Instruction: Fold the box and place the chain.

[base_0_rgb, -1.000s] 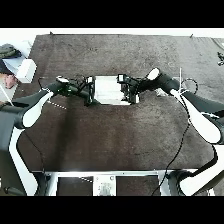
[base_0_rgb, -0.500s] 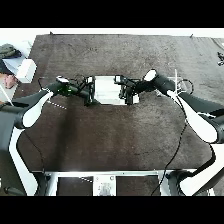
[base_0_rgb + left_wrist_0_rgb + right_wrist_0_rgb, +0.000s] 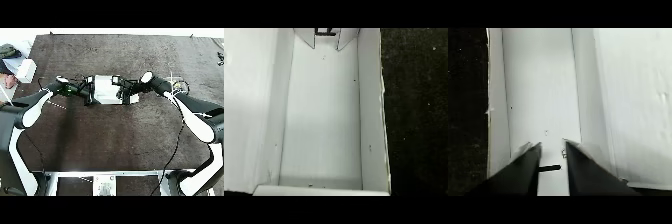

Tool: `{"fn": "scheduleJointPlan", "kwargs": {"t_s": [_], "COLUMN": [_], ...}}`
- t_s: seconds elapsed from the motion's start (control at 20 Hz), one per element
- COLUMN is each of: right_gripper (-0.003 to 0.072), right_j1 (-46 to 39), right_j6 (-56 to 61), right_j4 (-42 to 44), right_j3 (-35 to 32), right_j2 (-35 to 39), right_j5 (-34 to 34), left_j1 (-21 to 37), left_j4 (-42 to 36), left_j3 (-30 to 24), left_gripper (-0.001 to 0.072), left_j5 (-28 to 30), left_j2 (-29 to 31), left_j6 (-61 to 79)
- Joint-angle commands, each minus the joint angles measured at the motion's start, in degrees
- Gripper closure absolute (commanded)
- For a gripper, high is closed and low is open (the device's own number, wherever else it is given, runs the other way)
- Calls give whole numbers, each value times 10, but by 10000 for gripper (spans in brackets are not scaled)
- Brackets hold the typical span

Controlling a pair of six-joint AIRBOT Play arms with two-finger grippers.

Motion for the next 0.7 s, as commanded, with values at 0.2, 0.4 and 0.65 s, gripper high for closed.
{"fn": "scheduleJointPlan", "kwargs": {"t_s": [0.2,0.4,0.65], "right_gripper": [192,94,217], "right_j1": [1,1,1], "right_j6": [-24,-24,-22], "right_j4": [-7,-7,-8], "right_j3": [0,0,0], "right_j2": [0,0,0], "right_j5": [9,15,15], "left_j1": [0,0,0], "left_j4": [-1,-1,-1], "left_j3": [0,0,0], "left_gripper": [306,306,306], "left_j5": [0,0,0], "left_j2": [0,0,0], "left_j6": [0,0,0]}}
